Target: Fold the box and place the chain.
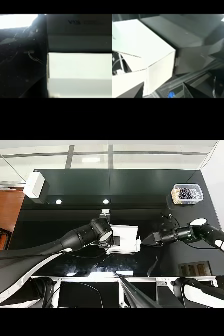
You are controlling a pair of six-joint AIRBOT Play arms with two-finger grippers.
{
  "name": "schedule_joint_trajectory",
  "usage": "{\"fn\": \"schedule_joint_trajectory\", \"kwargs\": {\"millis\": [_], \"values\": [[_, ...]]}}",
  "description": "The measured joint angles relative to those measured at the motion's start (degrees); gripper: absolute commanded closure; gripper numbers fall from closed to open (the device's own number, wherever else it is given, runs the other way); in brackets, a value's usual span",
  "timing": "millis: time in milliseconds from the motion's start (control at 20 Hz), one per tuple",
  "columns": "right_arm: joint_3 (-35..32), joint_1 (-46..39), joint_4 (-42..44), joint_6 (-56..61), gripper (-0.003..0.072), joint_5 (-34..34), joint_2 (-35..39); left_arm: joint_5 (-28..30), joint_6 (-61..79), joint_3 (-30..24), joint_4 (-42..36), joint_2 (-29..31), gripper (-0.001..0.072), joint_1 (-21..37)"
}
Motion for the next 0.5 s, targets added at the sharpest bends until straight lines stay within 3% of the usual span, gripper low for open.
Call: {"fn": "schedule_joint_trajectory", "kwargs": {"millis": [300, 500], "values": [[3.10, 7.32, 0.66, 1.09, 0.0114, -2.08, 0.98, 0.00, -0.02, 0.00, 0.00, -0.02, 0.0684, 0.00], [5.18, 12.22, -2.73, 9.27, 0.0116, -7.28, 3.69, 0.00, -0.04, 0.00, 0.00, -0.02, 0.0684, 0.00]]}}
